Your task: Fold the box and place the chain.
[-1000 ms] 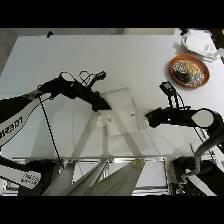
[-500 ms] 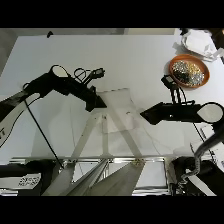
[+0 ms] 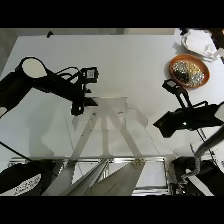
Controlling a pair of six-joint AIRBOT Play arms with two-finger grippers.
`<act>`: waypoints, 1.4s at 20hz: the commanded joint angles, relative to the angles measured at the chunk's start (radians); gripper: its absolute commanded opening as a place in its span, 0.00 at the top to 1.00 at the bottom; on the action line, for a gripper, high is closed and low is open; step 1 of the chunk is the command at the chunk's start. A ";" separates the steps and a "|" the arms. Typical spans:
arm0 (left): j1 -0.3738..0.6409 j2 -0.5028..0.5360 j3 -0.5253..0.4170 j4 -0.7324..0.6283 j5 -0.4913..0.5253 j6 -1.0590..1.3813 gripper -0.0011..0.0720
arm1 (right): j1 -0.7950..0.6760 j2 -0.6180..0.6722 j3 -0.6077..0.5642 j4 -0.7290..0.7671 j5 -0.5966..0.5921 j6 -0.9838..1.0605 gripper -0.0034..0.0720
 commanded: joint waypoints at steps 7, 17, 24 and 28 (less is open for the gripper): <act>-0.142 -0.022 -0.259 -0.235 0.280 0.265 0.98 | 0.001 0.279 0.006 -0.097 0.078 0.077 0.90; -0.142 -0.225 -0.258 -0.290 0.388 0.422 0.98 | 0.001 0.277 0.006 -0.091 0.056 0.066 0.90; -0.144 -0.225 -0.258 -0.344 0.480 0.426 0.98 | 0.001 0.277 0.005 -0.106 -0.008 0.034 0.90; -0.144 -0.233 -0.258 -0.345 0.475 0.425 0.98 | 0.001 0.277 -0.003 -0.107 -0.009 -0.010 0.90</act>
